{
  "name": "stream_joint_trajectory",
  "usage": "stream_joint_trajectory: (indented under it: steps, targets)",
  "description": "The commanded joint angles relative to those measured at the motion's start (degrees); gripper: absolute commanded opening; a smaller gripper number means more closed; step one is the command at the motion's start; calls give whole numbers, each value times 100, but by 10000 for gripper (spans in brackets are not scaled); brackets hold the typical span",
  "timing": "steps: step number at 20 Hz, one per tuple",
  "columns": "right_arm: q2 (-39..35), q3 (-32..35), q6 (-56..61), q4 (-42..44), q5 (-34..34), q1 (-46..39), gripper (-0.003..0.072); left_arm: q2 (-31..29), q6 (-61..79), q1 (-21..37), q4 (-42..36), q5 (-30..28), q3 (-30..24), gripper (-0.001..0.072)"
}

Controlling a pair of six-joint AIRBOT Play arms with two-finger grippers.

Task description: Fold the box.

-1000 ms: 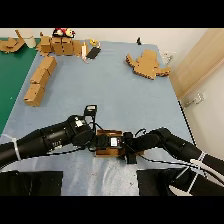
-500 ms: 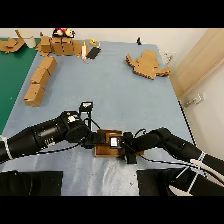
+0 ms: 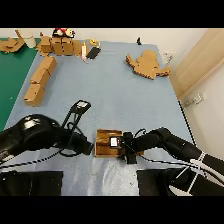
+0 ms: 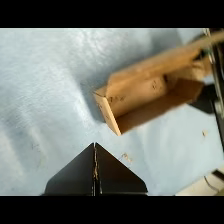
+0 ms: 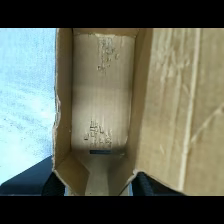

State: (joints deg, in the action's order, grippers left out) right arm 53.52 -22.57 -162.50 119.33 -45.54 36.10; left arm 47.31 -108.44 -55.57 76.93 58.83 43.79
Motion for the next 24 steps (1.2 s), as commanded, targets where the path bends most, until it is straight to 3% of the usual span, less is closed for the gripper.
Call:
stream_joint_trajectory:
  steps: [1, 4, 7, 10, 12, 17, 18, 19, 24]
  targets:
    - [-2, 2, 2, 0, -2, 2, 530, -660, 2994, 772, -1840, -579, -782, 10]
    - [-2, 2, 0, 0, -2, 2, 530, -603, 5904, 1788, -3595, -350, -1318, 10]
    - [-2, 2, 0, 0, -2, 2, 530, -389, 7849, 2538, -3934, -144, -1552, 10]
    - [-2, 2, 0, 0, -2, 2, 530, -83, 9125, 3200, -4500, -667, -1821, 11]
    - [-2, 2, 0, 0, -2, 2, 530, 7, 10035, 3309, -5152, -1248, -2055, 11]
    - [-2, 2, 0, 0, -2, 2, 530, 17, 10469, 3259, -5163, -1224, -2065, 17]
    - [-2, 2, 0, 0, -2, 2, 530, 57, 10631, 3182, -5104, -1222, -2065, 309]
    - [-2, 2, 0, 0, -2, 2, 530, 103, 10703, 3093, -5038, -1237, -2070, 686]
    - [-2, 2, 2, 0, -2, 2, 530, 573, 10754, 2621, -4815, -1268, -2070, 692]
